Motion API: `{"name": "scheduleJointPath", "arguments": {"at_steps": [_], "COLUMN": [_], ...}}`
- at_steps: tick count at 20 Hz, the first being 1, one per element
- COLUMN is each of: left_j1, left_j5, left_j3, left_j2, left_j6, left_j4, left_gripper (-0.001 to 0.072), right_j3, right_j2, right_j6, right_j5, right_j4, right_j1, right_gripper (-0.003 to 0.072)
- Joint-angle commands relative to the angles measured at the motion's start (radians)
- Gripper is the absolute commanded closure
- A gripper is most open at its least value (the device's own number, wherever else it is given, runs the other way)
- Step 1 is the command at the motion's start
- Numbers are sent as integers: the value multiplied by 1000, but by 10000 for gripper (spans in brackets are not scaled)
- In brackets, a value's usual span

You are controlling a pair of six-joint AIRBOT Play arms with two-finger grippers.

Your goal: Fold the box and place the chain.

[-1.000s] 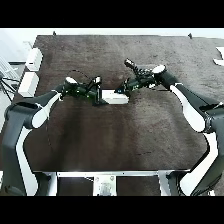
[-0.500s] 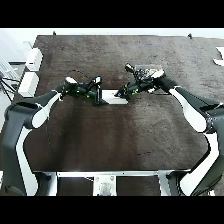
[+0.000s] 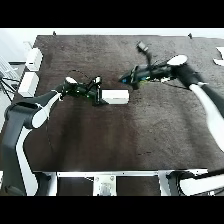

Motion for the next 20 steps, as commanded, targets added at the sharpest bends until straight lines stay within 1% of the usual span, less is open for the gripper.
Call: {"name": "scheduleJointPath", "arguments": {"at_steps": [1,5,8,10,12,15,16,17,20], "left_j1": [1,1,1,1,0,0,1,4,15], "left_j5": [0,-1,-4,-3,-5,-11,-12,-30,-49], "left_j3": [0,0,0,0,0,0,0,0,2], "left_j2": [0,0,1,1,1,0,1,3,36], "left_j6": [0,0,0,0,0,-1,-3,-11,-39], "left_j4": [0,0,-29,-53,-53,-69,-82,-81,-131], "left_gripper": [184,183,183,184,184,185,293,696,689], "right_j3": [-179,-592,-846,-986,-1111,-1255,-1283,-1297,-1294], "right_j2": [287,664,882,995,1073,1121,1120,1120,1121], "right_j6": [89,103,103,103,103,103,103,103,103], "right_j5": [-87,-386,-545,-629,-691,-754,-765,-765,-797], "right_j4": [-32,-39,-39,-40,-39,-39,-39,-39,-35], "right_j1": [-42,-122,-171,-196,-214,-219,-219,-219,-219], "right_gripper": [688,688,688,687,686,687,687,687,687]}}
